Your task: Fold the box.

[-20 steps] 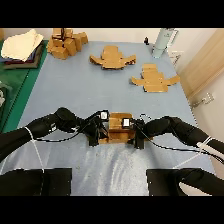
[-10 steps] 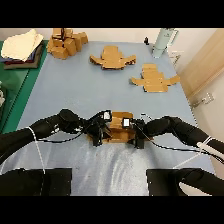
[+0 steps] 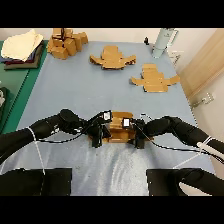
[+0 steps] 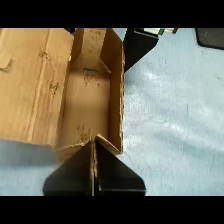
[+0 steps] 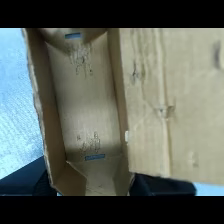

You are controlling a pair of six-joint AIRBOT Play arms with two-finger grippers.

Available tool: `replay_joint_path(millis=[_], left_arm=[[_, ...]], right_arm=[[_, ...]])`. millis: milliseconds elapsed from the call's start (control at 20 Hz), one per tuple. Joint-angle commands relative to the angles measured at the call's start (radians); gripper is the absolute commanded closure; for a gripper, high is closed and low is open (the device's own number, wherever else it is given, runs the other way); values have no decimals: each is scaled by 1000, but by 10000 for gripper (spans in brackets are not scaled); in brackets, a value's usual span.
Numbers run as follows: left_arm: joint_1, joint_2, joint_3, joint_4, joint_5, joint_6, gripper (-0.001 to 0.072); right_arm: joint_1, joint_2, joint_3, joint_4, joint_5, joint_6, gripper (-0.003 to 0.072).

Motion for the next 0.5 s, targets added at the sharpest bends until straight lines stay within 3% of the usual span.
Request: replay_joint_path(millis=[0, 250, 450], left_arm=[[2, 63, 0, 226, 2, -238, 696], [2, 298, 0, 570, -17, -716, 696], [55, 418, 0, 1004, -95, -1567, 696]], right_arm=[[0, 0, 0, 1, 0, 0, 128], [0, 0, 0, 0, 0, 0, 128], [0, 0, 0, 1, 0, 0, 128]])
